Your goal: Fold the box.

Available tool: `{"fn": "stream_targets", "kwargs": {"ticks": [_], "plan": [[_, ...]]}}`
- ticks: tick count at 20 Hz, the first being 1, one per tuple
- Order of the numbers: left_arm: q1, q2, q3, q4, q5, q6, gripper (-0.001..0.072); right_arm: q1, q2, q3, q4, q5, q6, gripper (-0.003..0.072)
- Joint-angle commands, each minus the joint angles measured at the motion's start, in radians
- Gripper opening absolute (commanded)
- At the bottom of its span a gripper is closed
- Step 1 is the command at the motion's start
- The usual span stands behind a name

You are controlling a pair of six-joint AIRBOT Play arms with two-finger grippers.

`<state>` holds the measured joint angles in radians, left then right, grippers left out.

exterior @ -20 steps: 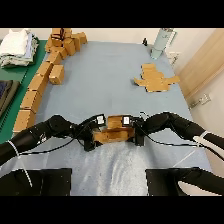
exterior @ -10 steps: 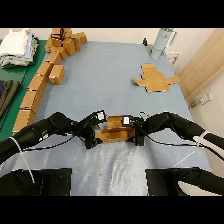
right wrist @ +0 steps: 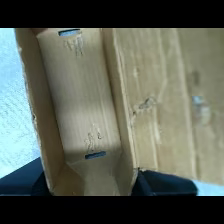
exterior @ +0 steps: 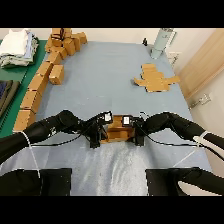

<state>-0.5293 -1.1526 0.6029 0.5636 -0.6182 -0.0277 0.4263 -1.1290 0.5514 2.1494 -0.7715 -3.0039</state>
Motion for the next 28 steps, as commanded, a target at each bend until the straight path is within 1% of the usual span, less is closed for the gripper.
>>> {"fn": "stream_targets", "kwargs": {"ticks": [1,5,8,11,14,17,18,19,20,24,25,27,28], "plan": [[-0.008,-0.009,0.009,-0.003,0.025,0.016,0.0214,0.001,0.000,0.000,0.000,0.000,0.000,0.0581],[-0.008,-0.009,0.009,-0.003,0.043,0.051,0.0214,0.001,0.000,0.000,0.000,0.000,0.000,0.0581],[-0.031,-0.012,0.009,-0.007,0.068,0.066,0.0214,0.001,0.000,0.000,0.000,0.000,0.000,0.0581],[-0.060,-0.027,0.009,-0.057,0.111,0.085,0.0214,0.001,0.000,0.000,0.000,0.000,0.000,0.0581],[-0.083,-0.045,0.009,-0.122,0.130,0.118,0.0214,0.001,0.000,0.000,0.000,0.000,0.000,0.0581],[-0.088,-0.056,0.009,-0.123,0.137,0.118,0.0219,0.001,0.000,0.000,0.000,0.000,0.000,0.0582],[-0.088,-0.056,0.009,-0.123,0.137,0.117,0.0266,0.001,0.000,0.000,0.000,0.000,0.000,0.0581],[-0.088,-0.056,0.009,-0.123,0.137,0.117,0.0475,0.001,0.000,0.000,0.000,0.000,0.000,0.0581],[-0.088,-0.056,0.009,-0.123,0.137,0.114,0.0551,0.001,0.000,0.000,0.000,0.000,0.000,0.0581],[-0.088,-0.056,0.009,-0.123,0.137,0.114,0.0552,0.001,0.000,0.000,-0.001,0.000,0.000,0.0581],[-0.087,-0.055,0.009,-0.120,0.137,0.112,0.0493,0.001,0.000,0.000,-0.001,0.000,0.000,0.0582],[-0.086,-0.031,0.009,-0.036,0.135,0.050,0.0055,0.001,0.000,0.000,-0.001,0.000,0.000,0.0582],[-0.086,-0.003,0.009,0.060,0.135,-0.033,0.0014,0.001,0.000,0.000,-0.001,0.000,0.000,0.0581]]}}
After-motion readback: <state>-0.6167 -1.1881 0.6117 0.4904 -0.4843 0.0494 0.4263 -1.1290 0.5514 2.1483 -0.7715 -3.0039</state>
